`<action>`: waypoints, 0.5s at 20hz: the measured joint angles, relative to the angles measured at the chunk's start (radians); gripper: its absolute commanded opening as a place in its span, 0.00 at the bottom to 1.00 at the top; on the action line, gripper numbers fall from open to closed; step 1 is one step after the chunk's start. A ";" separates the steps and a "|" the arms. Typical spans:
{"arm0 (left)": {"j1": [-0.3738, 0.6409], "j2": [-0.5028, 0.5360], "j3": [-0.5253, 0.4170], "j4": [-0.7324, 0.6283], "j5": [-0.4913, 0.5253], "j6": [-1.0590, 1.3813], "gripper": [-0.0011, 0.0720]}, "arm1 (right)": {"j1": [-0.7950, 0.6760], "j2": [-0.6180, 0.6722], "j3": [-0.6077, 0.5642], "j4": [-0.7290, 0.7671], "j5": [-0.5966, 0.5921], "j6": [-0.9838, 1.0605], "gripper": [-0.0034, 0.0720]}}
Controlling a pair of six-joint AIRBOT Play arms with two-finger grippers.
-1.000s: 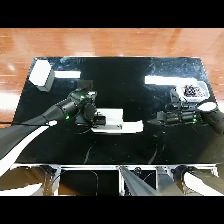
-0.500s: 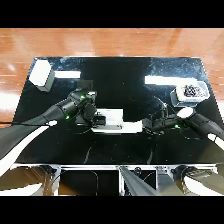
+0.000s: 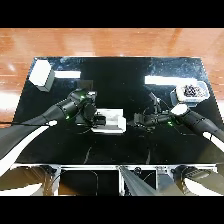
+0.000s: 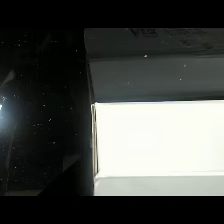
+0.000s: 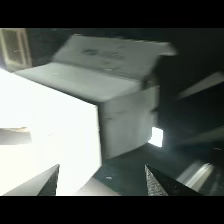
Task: Fold the box and place the chain.
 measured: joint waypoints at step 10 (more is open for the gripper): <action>-0.001 0.000 0.000 -0.001 0.002 0.012 0.04 | 0.090 0.000 0.052 0.056 -0.025 0.057 0.83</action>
